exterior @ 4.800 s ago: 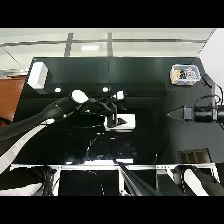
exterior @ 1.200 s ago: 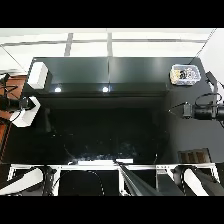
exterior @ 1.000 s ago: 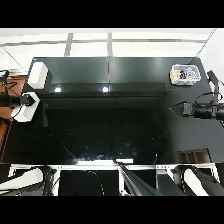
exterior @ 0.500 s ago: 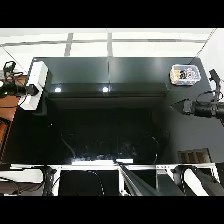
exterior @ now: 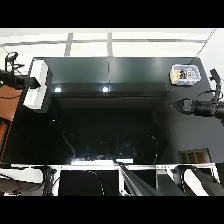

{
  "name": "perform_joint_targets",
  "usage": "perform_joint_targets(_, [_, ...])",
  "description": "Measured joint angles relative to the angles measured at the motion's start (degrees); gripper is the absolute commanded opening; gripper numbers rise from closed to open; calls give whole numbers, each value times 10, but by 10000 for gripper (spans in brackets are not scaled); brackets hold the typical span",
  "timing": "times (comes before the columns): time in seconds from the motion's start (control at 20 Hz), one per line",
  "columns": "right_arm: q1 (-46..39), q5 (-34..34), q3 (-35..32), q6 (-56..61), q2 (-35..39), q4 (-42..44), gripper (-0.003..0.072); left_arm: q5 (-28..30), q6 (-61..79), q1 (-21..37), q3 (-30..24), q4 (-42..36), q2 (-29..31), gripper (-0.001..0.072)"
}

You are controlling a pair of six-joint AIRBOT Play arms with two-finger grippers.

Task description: Fold the box and place the chain.

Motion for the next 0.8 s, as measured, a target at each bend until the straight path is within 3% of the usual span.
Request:
perform_joint_targets(0.05, [5, 0, 0, 0, 0, 0, 11, -25, -12, 0, 12, 0, 7, 560])
perform_joint_targets(0.2, [23, 1, 0, 1, 0, 0, 11, -74, -75, 3, 30, -1, 50, 28])
perform_joint_targets(0.35, [40, 3, 0, 1, 0, 0, 11, -95, -100, 4, 13, -39, 114, 23])
perform_joint_targets(0.45, [50, 2, 0, 1, 0, 0, 11, -99, -92, -2, -27, -81, 170, 23])
perform_joint_targets(0.65, [75, -16, 0, 1, 0, 0, 11, -31, -58, -52, -178, -132, 322, 23])
perform_joint_targets(0.8, [113, -87, -4, 1, 0, -6, 10, 49, -22, -127, -319, -137, 439, 23])
